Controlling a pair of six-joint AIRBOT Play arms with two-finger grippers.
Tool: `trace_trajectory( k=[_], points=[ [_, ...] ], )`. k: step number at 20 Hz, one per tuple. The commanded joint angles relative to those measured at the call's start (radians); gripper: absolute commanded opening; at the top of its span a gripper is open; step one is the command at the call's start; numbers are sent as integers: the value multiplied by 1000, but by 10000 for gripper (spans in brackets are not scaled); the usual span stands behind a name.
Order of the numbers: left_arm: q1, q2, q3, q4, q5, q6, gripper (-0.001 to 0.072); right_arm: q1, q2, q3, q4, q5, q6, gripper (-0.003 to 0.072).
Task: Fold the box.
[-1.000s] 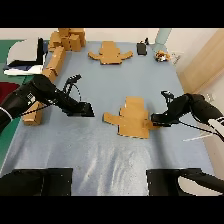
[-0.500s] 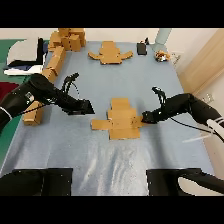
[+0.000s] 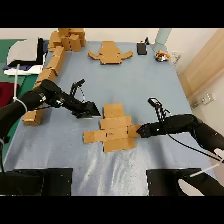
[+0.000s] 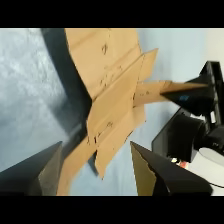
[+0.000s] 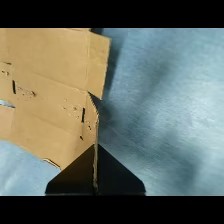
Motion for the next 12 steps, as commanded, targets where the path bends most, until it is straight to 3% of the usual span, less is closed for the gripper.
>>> trace_trajectory(
  k=[1, 6, 10, 12],
  points=[
    [-2, -87, 9, -159, 53, 129, 643, 40, 63, -24, 4, 39, -11, 2],
    [-61, -227, 86, -211, 71, 145, 642, 42, 65, -24, 0, 46, -11, 2],
    [-111, -269, 151, -211, 89, 166, 640, 42, 65, -24, -21, 46, -11, 2],
    [-110, -269, 175, -208, 42, 198, 422, 42, 65, -24, -30, 46, -11, 2]
  ],
)
